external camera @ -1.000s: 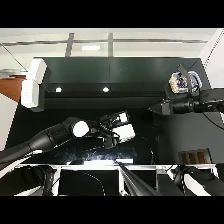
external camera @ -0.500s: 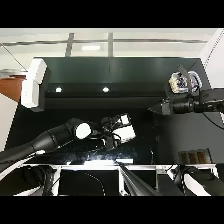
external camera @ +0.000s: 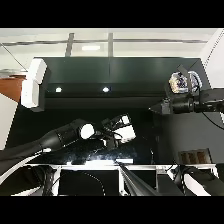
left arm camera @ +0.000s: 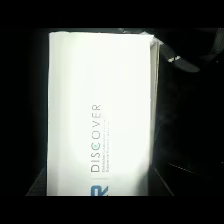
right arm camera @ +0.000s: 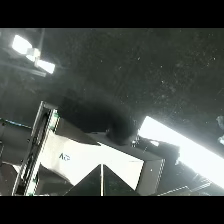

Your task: Fold the box and place the chain.

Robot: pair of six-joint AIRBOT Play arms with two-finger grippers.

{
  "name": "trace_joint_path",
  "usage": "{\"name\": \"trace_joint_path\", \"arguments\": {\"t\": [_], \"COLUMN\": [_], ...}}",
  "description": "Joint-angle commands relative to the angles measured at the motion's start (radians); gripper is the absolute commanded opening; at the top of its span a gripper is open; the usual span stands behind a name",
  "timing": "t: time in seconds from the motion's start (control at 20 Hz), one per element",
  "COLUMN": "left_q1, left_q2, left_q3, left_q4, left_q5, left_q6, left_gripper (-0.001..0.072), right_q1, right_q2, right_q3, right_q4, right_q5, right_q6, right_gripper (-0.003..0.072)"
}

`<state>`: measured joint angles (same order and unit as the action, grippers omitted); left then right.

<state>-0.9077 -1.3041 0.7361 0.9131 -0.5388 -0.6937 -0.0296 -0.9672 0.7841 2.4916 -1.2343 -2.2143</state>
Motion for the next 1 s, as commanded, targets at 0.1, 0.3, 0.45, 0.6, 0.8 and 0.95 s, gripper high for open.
{"name": "trace_joint_path", "arguments": {"t": [0.1,0.3,0.45,0.6,0.8,0.95], "left_q1": [0.047,0.169,0.312,0.496,0.838,1.126], "left_q2": [0.019,0.104,0.216,0.38,0.612,0.688], "left_q3": [0.077,0.118,0.112,0.027,-0.151,-0.229], "left_q4": [0.139,0.418,0.475,0.493,0.482,0.486], "left_q5": [-0.123,-0.332,-0.459,-0.491,-0.486,-0.515], "left_q6": [-0.18,-0.449,-0.547,-0.602,-0.624,-0.624], "left_gripper": [0.0383,0.035,0.0352,0.0352,0.0351,0.0351], "right_q1": [-0.023,-0.066,-0.066,-0.066,-0.066,-0.066], "right_q2": [0.0,0.0,0.0,0.0,0.0,0.0], "right_q3": [0.001,0.001,0.001,0.001,0.001,0.001], "right_q4": [-0.016,-0.016,-0.016,-0.016,-0.016,-0.016], "right_q5": [0.003,-0.004,-0.004,-0.003,-0.003,-0.003], "right_q6": [0.0,0.001,0.001,0.0,0.0,0.0], "right_gripper": [0.0022,0.0021,0.0022,0.0022,0.0021,0.0022]}}
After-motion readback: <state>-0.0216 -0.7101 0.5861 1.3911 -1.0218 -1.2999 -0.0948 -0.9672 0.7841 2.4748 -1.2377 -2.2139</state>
